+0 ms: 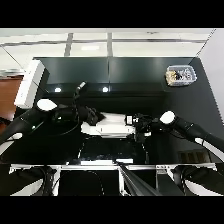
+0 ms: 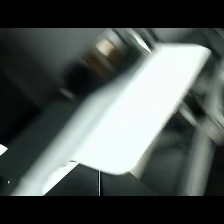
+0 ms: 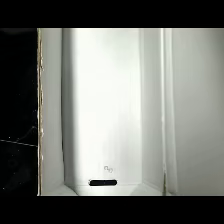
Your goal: Fold the box and place the chain.
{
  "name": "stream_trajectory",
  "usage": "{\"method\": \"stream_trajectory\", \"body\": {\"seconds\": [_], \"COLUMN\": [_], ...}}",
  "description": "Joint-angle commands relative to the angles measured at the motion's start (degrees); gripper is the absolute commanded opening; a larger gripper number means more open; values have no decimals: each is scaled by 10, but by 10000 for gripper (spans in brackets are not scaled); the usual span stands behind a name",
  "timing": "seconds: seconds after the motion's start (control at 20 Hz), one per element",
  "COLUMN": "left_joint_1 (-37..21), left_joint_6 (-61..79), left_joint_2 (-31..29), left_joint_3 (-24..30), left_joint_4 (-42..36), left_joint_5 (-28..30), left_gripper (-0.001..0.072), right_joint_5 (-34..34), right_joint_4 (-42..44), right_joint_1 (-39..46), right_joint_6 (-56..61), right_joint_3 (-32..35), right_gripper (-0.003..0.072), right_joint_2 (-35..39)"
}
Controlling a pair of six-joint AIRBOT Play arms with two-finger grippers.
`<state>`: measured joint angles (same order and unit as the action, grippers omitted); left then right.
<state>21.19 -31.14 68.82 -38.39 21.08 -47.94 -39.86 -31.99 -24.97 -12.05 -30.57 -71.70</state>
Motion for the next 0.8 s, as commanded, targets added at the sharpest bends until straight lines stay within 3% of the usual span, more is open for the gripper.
{"method": "stream_trajectory", "body": {"seconds": [0.0,0.25,0.6,0.75], "left_joint_1": [-1,-1,-1,-5], "left_joint_6": [-12,-172,-173,-176], "left_joint_2": [51,136,152,137], "left_joint_3": [-40,-102,-105,-139], "left_joint_4": [15,188,189,207], "left_joint_5": [90,-30,-38,-45], "left_gripper": [24,24,24,22], "right_joint_5": [0,0,0,0], "right_joint_4": [0,0,0,0], "right_joint_1": [0,0,0,0], "right_joint_6": [0,0,0,0], "right_joint_3": [0,0,0,0], "right_gripper": [164,164,164,164], "right_joint_2": [0,0,0,0]}}
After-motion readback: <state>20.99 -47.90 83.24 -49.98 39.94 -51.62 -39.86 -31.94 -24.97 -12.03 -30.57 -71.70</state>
